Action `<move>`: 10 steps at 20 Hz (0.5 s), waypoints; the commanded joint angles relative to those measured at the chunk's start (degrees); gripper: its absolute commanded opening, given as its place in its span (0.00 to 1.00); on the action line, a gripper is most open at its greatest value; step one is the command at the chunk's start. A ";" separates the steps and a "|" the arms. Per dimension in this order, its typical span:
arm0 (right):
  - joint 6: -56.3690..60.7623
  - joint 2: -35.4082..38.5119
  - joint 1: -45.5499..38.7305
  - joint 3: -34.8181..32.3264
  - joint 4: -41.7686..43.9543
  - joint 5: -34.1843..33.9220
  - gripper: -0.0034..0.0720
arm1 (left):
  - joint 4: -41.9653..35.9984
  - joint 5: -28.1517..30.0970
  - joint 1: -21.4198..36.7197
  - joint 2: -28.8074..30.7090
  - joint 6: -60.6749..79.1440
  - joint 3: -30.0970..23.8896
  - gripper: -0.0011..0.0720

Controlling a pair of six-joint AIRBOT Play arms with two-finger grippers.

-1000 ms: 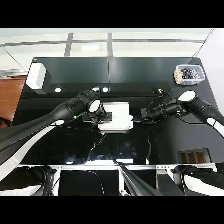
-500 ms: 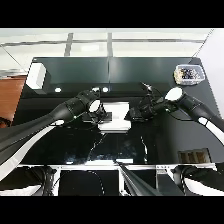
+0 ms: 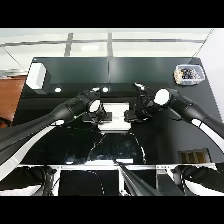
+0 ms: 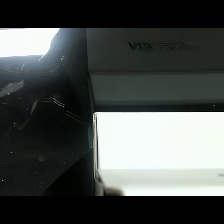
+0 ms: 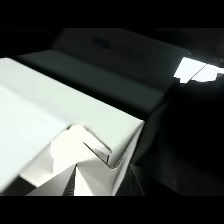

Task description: Fold the box and place the chain.

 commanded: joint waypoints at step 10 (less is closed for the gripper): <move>19.63 -6.14 7.45 7.45 -17.05 4.04 0.37 | 0.02 0.00 0.04 -0.02 -0.02 0.04 0.05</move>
